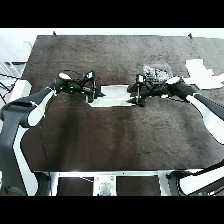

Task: Fold the box and place the chain.

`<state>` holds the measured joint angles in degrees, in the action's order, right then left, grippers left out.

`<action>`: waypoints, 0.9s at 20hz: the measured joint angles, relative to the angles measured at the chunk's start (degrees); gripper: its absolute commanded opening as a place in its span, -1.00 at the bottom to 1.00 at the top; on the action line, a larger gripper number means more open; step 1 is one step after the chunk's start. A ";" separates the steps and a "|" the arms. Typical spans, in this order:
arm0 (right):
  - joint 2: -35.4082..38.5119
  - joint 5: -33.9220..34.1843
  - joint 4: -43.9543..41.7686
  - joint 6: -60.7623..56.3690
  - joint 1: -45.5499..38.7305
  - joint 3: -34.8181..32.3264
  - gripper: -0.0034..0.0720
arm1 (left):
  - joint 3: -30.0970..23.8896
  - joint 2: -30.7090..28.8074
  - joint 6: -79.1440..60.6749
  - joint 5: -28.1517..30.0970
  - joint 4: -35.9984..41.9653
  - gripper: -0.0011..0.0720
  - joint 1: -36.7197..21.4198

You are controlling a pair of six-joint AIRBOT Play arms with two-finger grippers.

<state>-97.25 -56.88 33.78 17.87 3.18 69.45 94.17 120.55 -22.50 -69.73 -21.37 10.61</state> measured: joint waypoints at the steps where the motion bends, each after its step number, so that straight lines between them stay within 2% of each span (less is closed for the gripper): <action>1: 0.28 0.22 0.00 -0.35 -0.13 0.07 0.93 | 0.00 0.00 0.00 0.02 0.00 -0.92 0.00; 2: 0.59 0.11 -0.13 -0.42 -0.13 0.13 1.00 | 0.00 0.00 0.02 0.04 0.00 -0.92 0.00; 9: 0.87 -1.70 -0.20 -2.10 -0.07 0.15 1.00 | 0.00 0.00 0.02 0.07 0.00 -0.92 0.00; 18: -2.19 -3.13 -0.33 -1.31 0.00 1.16 1.00 | 0.00 0.00 0.04 0.09 0.00 -0.92 0.00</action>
<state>-99.44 -60.01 33.45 16.56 3.18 70.61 94.17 120.55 -22.46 -69.65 -21.37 10.61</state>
